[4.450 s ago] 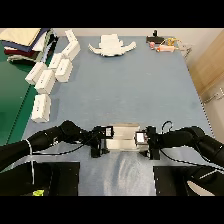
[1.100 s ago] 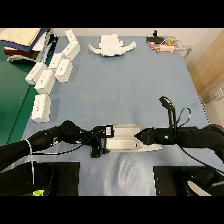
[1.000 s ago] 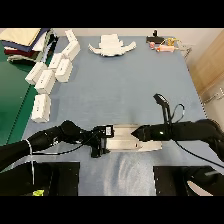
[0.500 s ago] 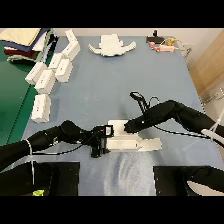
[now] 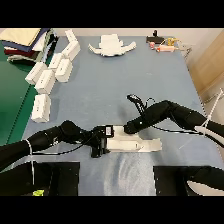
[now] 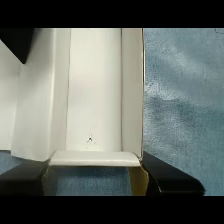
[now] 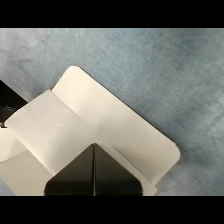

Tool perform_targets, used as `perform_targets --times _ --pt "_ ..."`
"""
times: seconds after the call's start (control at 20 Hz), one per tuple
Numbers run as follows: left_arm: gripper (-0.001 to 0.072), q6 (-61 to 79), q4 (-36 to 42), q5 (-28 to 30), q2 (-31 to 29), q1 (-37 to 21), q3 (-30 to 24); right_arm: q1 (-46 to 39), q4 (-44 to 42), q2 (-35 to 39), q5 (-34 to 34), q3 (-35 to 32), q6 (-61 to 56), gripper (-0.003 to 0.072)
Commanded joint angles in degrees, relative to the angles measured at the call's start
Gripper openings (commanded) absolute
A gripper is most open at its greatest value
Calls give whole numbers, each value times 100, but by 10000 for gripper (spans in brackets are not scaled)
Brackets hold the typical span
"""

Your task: Fold the box.

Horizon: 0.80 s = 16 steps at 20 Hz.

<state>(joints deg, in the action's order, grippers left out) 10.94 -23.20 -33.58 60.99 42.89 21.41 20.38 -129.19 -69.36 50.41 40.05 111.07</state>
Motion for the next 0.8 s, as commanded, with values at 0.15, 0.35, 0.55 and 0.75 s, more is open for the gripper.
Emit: perform_targets --times 0.15,0.35,0.55,0.75 --pt "342 -4 2 7 4 -2 4 -42 234 1054 46 15 197 3" --pt "342 -4 2 9 4 -2 4 -39 835 2107 634 -37 197 3" --pt "342 -4 2 7 4 -2 4 -37 1314 3104 1384 -581 885 3" --pt "342 -4 2 9 4 -2 2 -26 1432 3755 1635 -1456 2214 539"
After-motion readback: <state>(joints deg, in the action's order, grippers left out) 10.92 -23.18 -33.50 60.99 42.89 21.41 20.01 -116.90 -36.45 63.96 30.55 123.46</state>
